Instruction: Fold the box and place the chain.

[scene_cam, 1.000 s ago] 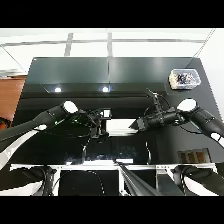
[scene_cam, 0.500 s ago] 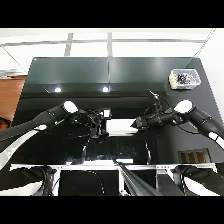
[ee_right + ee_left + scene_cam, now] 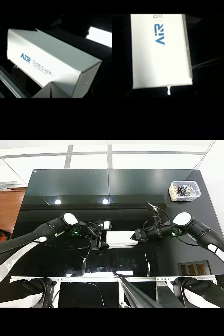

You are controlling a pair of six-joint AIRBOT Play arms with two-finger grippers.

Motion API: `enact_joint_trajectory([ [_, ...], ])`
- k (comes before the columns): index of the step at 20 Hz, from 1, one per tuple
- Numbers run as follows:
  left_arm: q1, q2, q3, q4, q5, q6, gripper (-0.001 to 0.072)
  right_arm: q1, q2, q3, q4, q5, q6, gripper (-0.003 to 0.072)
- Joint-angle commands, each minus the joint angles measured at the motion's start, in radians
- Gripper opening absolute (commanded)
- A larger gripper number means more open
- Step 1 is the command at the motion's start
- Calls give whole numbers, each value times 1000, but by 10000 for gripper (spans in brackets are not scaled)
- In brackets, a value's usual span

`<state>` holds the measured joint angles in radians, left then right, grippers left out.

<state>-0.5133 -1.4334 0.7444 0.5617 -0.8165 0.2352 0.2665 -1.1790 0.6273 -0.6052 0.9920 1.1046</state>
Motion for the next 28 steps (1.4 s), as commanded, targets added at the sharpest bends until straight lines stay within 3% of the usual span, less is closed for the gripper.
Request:
enact_joint_trajectory([
  [1,0,0,1,-2,1,0,391,-26,32,34,2,63,2,13],
  [5,0,2,3,19,24,2,395,-164,152,122,-4,204,-2,14],
  [7,0,13,17,74,5,-32,432,-264,217,134,-14,248,-1,13],
  [8,0,24,20,92,-10,-55,624,-317,249,134,-39,273,-1,14],
  [9,0,38,20,101,-14,-97,720,-372,275,134,-74,307,-1,13],
  [13,1,143,20,170,-56,-231,720,-536,320,134,-163,369,-1,13],
  [17,-40,183,74,42,-47,-267,720,-565,320,134,-163,331,-2,14],
  [21,-132,113,157,-23,35,-339,720,-565,320,124,-164,281,-2,14],
  [25,-154,-29,249,-21,27,-388,717,-565,320,124,-164,271,-6,14],
  [28,-152,-65,269,-20,8,-404,717,-565,320,124,-167,272,-27,14],
])
